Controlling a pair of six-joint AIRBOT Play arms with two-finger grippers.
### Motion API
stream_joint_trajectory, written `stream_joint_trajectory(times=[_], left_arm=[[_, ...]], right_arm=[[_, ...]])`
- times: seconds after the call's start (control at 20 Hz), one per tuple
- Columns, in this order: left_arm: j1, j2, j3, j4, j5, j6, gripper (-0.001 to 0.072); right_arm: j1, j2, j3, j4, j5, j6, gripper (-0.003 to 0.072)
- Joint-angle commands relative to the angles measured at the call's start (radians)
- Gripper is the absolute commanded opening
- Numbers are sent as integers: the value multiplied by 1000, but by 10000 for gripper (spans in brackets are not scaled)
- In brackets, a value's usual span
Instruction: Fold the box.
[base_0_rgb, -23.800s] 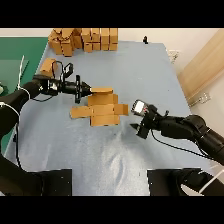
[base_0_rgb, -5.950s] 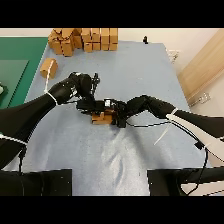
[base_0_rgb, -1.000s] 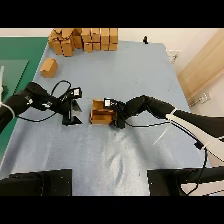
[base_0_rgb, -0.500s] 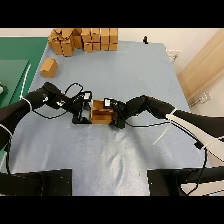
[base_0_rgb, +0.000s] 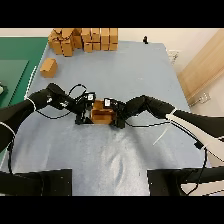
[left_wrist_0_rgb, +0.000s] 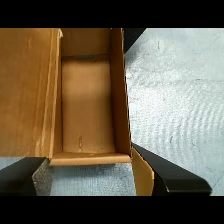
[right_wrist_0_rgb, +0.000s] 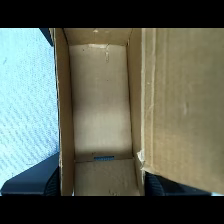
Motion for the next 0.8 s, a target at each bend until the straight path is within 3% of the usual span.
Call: stream_joint_trajectory(times=[0.0,0.55,0.65,0.7,0.75], left_arm=[[-3,-21,0,6,17,-10,669],[-28,-23,0,-9,83,-10,641],[-32,-23,1,10,61,0,184],[-33,-23,1,30,48,13,103],[-33,-23,0,48,39,12,106]], right_arm=[[0,1,0,0,0,0,503],[0,1,0,0,0,0,503],[0,1,0,0,0,1,503],[0,1,0,0,0,1,504],[-1,2,0,0,0,2,534]])
